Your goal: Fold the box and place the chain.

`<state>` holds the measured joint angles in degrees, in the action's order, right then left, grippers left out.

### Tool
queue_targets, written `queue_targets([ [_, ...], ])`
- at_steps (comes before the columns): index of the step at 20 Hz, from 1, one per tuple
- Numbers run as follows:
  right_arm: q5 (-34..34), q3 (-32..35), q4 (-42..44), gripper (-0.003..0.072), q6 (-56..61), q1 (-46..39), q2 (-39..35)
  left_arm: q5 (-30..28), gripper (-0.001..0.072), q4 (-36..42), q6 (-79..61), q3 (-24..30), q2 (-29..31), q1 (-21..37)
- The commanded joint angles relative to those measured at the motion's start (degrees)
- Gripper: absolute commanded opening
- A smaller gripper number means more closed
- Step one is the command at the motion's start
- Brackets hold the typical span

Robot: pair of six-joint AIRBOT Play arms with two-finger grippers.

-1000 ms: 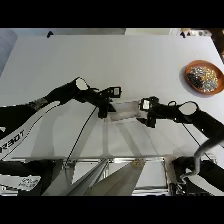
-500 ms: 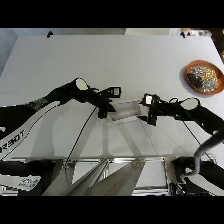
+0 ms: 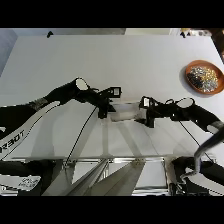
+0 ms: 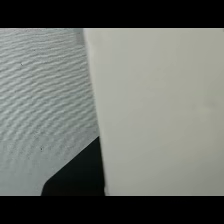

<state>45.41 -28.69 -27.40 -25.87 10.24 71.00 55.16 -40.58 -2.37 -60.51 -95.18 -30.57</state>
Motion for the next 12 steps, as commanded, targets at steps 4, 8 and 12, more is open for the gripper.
queue_targets([
  [4, 3.56, 0.02, -1.81, 0.0654, -1.42, 0.04, 2.67, -0.04, 0.0011, 0.02, 0.07, -0.02, 0.0, 0.0],
  [8, 3.15, 0.02, -1.07, 0.0638, -1.44, 0.04, 2.84, -0.07, 0.0011, 0.02, 0.07, -0.02, 0.0, 0.0],
  [12, 2.78, 0.02, -1.05, 0.0529, -1.46, 0.04, 3.61, -0.04, 0.0011, 0.02, 0.07, -0.02, 0.0, 0.0],
])
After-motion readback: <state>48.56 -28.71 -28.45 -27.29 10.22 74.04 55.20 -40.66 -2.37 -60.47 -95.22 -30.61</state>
